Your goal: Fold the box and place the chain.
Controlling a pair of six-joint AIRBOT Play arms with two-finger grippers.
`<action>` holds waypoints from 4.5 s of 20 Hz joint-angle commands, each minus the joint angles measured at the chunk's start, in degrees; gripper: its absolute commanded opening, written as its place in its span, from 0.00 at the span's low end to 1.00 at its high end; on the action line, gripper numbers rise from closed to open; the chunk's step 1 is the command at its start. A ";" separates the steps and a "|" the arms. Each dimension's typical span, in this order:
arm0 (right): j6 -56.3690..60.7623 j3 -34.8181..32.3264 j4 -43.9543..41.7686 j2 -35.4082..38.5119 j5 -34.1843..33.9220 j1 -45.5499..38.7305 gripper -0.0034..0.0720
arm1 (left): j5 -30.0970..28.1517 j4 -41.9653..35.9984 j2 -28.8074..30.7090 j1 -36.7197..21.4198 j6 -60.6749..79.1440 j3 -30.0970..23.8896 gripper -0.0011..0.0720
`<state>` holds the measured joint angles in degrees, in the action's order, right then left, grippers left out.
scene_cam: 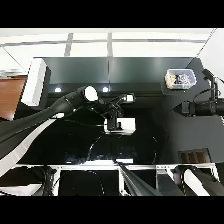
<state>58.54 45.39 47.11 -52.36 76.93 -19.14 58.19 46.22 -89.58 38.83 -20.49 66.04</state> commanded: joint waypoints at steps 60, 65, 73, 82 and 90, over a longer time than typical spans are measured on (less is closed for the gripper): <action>-0.15 -0.94 -3.15 0.04 -0.26 -0.02 0.06 | -6.43 29.79 15.63 -69.70 -34.18 -13.99 1.00; 0.83 -0.92 -8.94 0.04 5.11 0.90 0.06 | 3.98 22.88 16.70 -69.70 -42.60 -1.20 0.99; 0.55 -0.94 3.69 0.04 -15.23 24.28 0.06 | 14.78 -13.22 23.71 -59.74 -30.69 -1.33 0.04; 18.43 -9.79 34.01 -0.44 -45.13 20.63 0.07 | -18.34 8.94 48.94 -38.80 -33.55 -36.52 0.05; 18.40 -9.81 33.94 -0.44 -44.15 19.96 0.07 | -18.43 8.79 48.87 -38.99 -33.75 -36.61 0.05</action>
<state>76.58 35.79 80.42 -52.77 33.45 1.04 40.75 54.63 -41.06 -0.34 -54.19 30.00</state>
